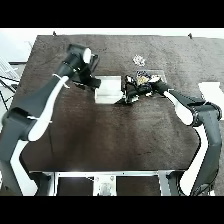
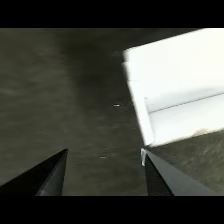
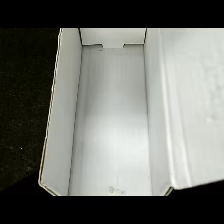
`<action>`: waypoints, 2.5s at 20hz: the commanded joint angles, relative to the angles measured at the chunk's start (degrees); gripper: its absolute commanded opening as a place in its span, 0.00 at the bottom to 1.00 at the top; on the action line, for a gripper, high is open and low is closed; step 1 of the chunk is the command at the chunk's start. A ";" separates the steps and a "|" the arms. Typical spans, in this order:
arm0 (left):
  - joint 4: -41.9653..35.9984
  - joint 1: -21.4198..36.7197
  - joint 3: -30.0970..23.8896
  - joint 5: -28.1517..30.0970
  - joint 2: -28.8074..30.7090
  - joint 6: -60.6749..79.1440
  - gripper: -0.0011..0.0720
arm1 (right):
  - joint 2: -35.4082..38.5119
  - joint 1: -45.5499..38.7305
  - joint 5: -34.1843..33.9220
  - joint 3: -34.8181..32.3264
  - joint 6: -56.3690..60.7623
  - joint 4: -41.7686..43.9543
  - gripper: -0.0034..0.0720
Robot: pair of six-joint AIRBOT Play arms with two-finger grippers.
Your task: Fold the box and place the chain.
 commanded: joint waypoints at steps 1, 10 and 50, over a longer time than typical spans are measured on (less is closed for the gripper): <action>-9.20 5.60 -0.13 0.85 2.40 17.84 0.75 | 0.02 0.02 0.02 -0.02 0.04 0.02 0.83; -43.39 18.45 -18.69 14.14 2.38 82.84 1.00 | 0.02 0.04 0.04 -0.02 0.04 0.02 0.83; -56.87 18.40 -28.28 21.24 -1.90 114.62 1.00 | 0.02 0.02 0.04 -0.02 0.04 0.02 0.83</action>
